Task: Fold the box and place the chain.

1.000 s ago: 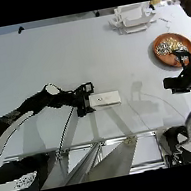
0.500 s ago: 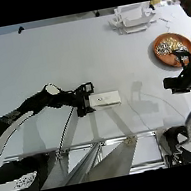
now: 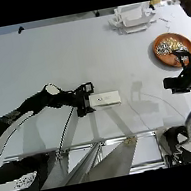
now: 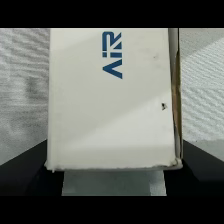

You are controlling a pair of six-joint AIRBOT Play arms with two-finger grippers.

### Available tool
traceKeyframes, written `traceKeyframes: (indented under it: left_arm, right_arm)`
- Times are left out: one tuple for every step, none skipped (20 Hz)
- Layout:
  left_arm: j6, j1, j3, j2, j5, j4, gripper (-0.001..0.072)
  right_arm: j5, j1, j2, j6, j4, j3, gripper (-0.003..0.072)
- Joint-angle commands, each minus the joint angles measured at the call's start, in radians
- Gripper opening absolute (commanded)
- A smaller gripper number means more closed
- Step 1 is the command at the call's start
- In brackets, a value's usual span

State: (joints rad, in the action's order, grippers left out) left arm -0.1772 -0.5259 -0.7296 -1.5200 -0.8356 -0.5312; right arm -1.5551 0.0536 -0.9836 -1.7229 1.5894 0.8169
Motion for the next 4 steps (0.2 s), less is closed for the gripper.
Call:
traceKeyframes:
  left_arm:
    - [0.391, 0.363, 0.000, 0.364, 0.008, -0.188, 0.0008]
    - [0.391, 0.363, 0.000, 0.364, 0.008, -0.188, 0.0008]
    - [0.391, 0.363, 0.000, 0.364, 0.008, -0.188, 0.0008]
    - [0.391, 0.363, 0.000, 0.364, 0.008, -0.188, 0.0008]
  right_arm:
    - [0.000, 0.000, 0.001, 0.000, 0.000, 0.000, 0.0012]
    - [0.000, 0.000, 0.001, 0.000, 0.000, 0.000, 0.0012]
    - [0.000, 0.000, 0.001, 0.000, 0.000, 0.000, 0.0012]
    - [0.000, 0.000, 0.001, 0.000, 0.000, 0.000, 0.0012]
